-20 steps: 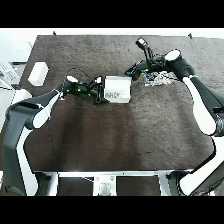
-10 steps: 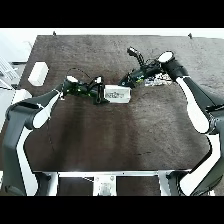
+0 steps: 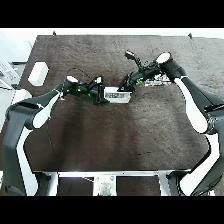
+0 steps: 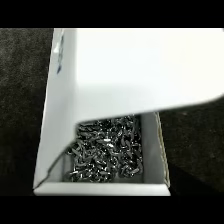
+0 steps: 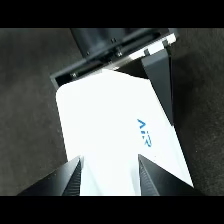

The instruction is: Fold the box and place the chain.

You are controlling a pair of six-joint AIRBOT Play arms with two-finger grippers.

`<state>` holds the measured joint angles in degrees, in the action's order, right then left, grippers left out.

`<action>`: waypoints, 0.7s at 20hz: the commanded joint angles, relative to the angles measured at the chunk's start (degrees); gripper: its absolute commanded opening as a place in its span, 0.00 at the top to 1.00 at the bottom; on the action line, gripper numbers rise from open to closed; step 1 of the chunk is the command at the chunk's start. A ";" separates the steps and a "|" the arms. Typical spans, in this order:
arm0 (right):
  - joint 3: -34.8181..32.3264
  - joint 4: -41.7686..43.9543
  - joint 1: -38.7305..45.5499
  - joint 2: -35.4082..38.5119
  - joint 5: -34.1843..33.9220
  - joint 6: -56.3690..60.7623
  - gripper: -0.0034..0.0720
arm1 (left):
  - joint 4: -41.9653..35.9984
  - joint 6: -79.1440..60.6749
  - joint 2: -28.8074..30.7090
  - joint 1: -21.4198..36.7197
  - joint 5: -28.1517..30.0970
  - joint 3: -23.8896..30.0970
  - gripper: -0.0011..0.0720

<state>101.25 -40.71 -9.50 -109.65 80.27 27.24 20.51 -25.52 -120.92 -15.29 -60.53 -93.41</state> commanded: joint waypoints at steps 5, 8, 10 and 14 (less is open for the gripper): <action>0.02 -0.66 -0.09 -1.18 -2.38 -2.47 0.46 | 0.02 -0.02 0.04 0.02 0.00 -0.07 0.59; 0.02 -0.66 -0.07 -1.18 -2.29 -2.49 0.27 | 0.02 -0.02 0.02 0.02 0.00 -0.07 0.59; 0.02 -0.66 -0.09 -1.18 -2.23 -3.37 0.26 | 0.02 -0.02 0.02 0.02 0.00 -0.07 0.59; 0.02 -0.66 -0.46 -1.44 -2.25 -3.98 0.26 | 0.02 -0.02 0.04 0.02 0.00 -0.07 0.59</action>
